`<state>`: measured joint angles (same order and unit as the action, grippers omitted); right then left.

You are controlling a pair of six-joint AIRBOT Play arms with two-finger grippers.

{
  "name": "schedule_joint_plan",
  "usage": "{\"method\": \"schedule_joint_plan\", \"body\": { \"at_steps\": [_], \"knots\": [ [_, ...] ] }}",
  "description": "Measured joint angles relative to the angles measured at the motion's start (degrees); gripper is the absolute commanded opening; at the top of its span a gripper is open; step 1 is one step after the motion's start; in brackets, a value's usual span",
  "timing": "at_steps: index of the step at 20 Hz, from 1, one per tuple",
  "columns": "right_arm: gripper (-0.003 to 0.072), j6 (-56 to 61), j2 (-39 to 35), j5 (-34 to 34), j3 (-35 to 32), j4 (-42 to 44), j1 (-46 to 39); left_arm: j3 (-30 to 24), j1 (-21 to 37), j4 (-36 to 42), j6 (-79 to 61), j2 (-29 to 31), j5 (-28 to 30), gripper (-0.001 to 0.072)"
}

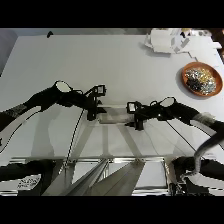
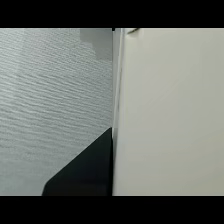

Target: Fold the box and place the chain.

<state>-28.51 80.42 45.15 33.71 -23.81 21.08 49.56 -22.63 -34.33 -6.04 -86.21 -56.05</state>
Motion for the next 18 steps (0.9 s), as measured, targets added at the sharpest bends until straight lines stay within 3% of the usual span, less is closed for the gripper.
{"method": "schedule_joint_plan", "body": {
  "at_steps": [4, 6, 18],
  "knots": [
    [0.0516, -0.1, 1.0, 0.0, 0.0, 0.0, 0.0, 0.0, 0.0, 0.0, 0.0, 0.0, 0.0, 0.0010],
    [0.0419, 0.0, 1.1, 0.0, 0.0, -0.1, 0.0, 0.0, 0.0, 0.0, 0.0, 0.0, 0.0, 0.0010],
    [0.0416, 0.0, 1.4, 0.3, 0.0, -0.3, 0.0, 0.0, 0.0, 0.0, 0.0, 0.0, 0.1, 0.0010]
  ]
}}
